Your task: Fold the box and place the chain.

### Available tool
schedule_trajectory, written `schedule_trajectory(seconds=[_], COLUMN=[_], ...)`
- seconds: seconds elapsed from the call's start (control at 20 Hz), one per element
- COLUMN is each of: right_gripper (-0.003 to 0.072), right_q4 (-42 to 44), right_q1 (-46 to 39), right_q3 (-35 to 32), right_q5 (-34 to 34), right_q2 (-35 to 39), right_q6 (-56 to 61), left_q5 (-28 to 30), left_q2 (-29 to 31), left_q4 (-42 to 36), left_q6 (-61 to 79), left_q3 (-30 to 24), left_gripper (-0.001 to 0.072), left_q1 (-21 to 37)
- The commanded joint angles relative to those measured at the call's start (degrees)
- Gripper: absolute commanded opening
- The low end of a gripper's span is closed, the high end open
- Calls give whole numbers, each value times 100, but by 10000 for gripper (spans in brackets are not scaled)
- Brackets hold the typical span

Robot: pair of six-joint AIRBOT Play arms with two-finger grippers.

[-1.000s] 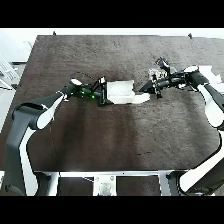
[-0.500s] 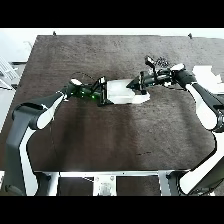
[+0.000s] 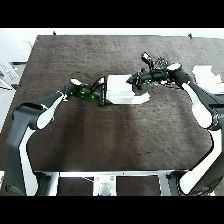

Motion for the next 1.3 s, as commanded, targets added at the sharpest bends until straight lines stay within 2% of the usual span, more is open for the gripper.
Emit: schedule_trajectory(seconds=[0.0, 0.2, 0.55, 0.75, 0.95, 1.0, 1.05, 1.1, 1.25], right_gripper=[10, 10, 11, 8, 18, 212, 548, 627, 627], right_q4=[-238, -754, -763, -1110, -1930, -2247, -2494, -2610, -2562], right_q1=[15, 140, 98, -87, -260, -275, -297, -328, -278], right_q3=[111, 109, 433, 426, -240, -380, -518, -671, -1047], right_q5=[-72, 15, 131, 605, 640, 636, 627, 588, 238], right_q2=[-219, -358, -227, 514, 1421, 1480, 1464, 1432, 1342], right_q6=[262, 398, 286, 319, 284, 282, 199, 28, -442], left_q5=[-9, 15, 22, 24, 26, 24, 24, 24, 24], left_q2=[0, 0, 0, 0, 0, 0, 0, 0, 0], left_q4=[92, 90, 87, 87, 85, 85, 85, 85, 85], left_q6=[2, 2, 2, 2, 2, 2, 2, 2, 2], left_q3=[-2, -2, -2, -2, -2, -2, -2, -2, -2], left_gripper=[275, 275, 275, 276, 275, 275, 275, 275, 275], left_q1=[-2, -2, -2, 0, -2, -2, -2, 0, -2])
